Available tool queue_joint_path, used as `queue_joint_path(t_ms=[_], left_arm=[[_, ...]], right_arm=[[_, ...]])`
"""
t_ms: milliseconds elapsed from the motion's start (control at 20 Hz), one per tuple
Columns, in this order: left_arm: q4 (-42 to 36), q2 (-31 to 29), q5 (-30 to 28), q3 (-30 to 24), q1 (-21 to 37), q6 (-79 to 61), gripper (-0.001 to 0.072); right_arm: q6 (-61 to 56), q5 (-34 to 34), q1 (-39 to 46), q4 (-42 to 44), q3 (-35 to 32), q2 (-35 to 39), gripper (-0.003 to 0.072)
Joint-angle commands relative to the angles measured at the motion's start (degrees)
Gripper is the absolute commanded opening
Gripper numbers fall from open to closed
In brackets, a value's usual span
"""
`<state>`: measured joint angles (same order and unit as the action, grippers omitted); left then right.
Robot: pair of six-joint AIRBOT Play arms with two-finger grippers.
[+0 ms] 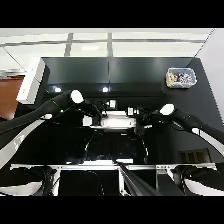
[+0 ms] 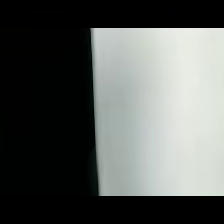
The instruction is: Fold the box and place the chain.
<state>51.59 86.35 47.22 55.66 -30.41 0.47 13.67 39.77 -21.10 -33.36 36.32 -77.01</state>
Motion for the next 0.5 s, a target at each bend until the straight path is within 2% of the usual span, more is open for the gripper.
queue_joint_path(t_ms=[0, 450], left_arm=[[0.0, 0.0, 0.0, 0.0, 0.0, 0.0, 0.0027], [0.0, 0.0, 0.7, 0.0, 0.0, 0.0, 0.0027]], right_arm=[[-0.4, -0.7, 0.0, -0.7, 0.1, -0.1, 0.0658], [1.3, 3.7, 2.9, 1.4, 0.4, -0.1, 0.0658]])
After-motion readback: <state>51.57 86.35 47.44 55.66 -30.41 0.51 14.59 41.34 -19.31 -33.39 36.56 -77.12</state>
